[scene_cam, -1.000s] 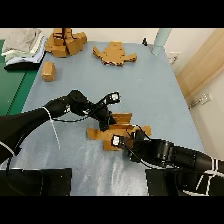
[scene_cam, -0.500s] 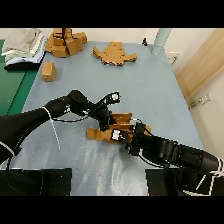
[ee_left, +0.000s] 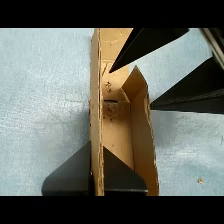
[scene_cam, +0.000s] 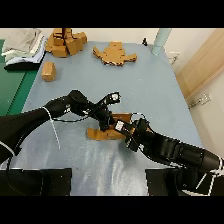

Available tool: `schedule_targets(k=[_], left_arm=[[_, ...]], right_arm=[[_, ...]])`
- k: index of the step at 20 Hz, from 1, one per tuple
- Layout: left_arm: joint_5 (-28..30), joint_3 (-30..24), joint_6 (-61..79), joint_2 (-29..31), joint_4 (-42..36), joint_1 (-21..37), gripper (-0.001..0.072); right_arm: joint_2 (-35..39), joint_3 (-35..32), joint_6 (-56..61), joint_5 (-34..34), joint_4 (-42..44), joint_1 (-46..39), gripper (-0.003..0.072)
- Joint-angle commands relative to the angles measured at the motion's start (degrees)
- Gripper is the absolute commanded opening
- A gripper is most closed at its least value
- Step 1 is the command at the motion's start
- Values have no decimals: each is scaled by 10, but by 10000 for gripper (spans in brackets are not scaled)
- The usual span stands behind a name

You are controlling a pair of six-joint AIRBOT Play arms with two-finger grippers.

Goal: Fold the box.

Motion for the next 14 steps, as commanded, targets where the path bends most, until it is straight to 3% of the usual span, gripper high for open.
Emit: schedule_targets(k=[1, 2, 3, 8, 10, 12, 14], left_arm=[[0, 0, 0, 0, 0, 0, 14], [0, 0, 0, 0, 0, 0, 14], [0, 0, 0, 0, 0, 0, 14], [0, 0, 0, 0, 0, 0, 14], [0, 0, 0, 0, 0, 0, 15], [0, 0, 0, 0, 0, 0, 14], [0, 0, 0, 0, 0, 0, 14]], right_arm=[[0, 1, 7, 0, 3, -1, 592], [1, 1, 8, 1, 4, -1, 599], [1, 1, 8, -5, 4, -1, 720], [12, 1, -90, 22, 23, -41, 720], [14, 1, -218, 52, 104, -93, 720], [13, 5, -419, 79, 259, -167, 720], [5, 18, -630, 60, 431, -248, 720]])
